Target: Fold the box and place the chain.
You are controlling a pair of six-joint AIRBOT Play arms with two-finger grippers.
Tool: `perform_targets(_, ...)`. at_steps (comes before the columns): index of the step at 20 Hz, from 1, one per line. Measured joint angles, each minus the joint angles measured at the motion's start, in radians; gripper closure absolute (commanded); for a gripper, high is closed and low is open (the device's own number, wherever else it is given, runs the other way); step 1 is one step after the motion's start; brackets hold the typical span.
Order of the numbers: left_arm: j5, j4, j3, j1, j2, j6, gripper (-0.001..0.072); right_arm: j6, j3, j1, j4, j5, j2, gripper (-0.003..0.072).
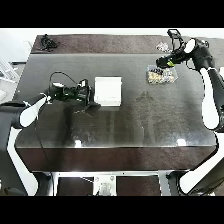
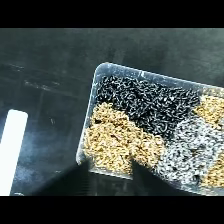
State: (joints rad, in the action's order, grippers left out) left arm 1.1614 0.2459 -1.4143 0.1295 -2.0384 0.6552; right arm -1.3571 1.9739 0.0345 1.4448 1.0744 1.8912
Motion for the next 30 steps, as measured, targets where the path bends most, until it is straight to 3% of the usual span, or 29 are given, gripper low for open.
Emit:
perform_targets(11, -0.001, 0.000, 0.000, 0.000, 0.000, 0.000, 0.0248, -0.003, -0.002, -0.002, -0.020, -0.026, 0.138, 0.0351)
perform_targets(12, -0.001, 0.000, 0.000, 0.000, 0.000, 0.000, 0.0248, -0.003, -0.002, -0.002, -0.021, -0.029, 0.146, 0.0397)
perform_targets(13, -0.001, 0.000, 0.000, 0.000, 0.000, 0.000, 0.0248, -0.003, -0.002, -0.002, -0.022, -0.034, 0.153, 0.0489)
perform_targets(14, -0.001, 0.000, 0.000, 0.000, 0.000, 0.000, 0.0248, -0.005, -0.002, -0.002, -0.025, -0.040, 0.159, 0.0505)
perform_targets(15, -0.001, 0.000, 0.000, 0.000, 0.000, 0.000, 0.0248, -0.005, -0.002, -0.002, -0.025, -0.045, 0.164, 0.0681)
perform_targets(21, -0.002, 0.000, 0.000, 0.000, 0.000, 0.000, 0.0248, -0.004, 0.005, -0.002, -0.023, -0.063, 0.148, 0.0677)
perform_targets(30, -0.002, 0.000, 0.000, 0.000, 0.000, 0.000, 0.0248, -0.003, 0.006, -0.031, -0.008, -0.031, -0.022, 0.0679)
